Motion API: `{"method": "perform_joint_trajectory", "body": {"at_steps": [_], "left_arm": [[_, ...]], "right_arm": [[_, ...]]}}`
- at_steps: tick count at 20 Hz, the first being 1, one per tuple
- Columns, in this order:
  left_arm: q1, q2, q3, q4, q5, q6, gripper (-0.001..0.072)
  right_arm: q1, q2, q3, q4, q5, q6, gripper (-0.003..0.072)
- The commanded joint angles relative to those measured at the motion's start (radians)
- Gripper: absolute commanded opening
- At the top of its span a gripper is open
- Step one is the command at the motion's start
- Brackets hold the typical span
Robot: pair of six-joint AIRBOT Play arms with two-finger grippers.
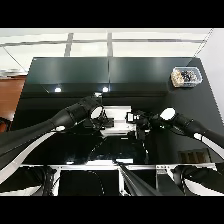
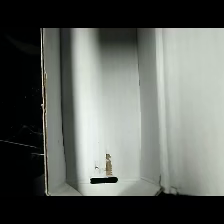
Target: Fold the box and place the chain.
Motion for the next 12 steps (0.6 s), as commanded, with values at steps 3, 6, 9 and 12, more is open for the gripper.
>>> {"method": "perform_joint_trajectory", "body": {"at_steps": [3, 6, 9, 12], "left_arm": [[0.0, 0.0, 0.011, -0.004, -0.005, 0.0, 0.0261], [0.0, 0.0, 0.034, 0.026, -0.028, 0.0, 0.0507], [0.002, -0.009, 0.034, 0.029, -0.058, -0.009, 0.0475], [0.0, -0.019, 0.034, 0.014, -0.056, -0.009, 0.0287]], "right_arm": [[0.001, 0.0, 0.0, 0.0, 0.0, 0.0, 0.0128], [0.001, 0.0, 0.0, 0.0, 0.0, 0.0, 0.0128], [0.001, 0.0, 0.0, 0.0, 0.0, 0.0, 0.0128], [0.001, 0.0, 0.0, 0.0, 0.001, 0.0, 0.0128]]}}
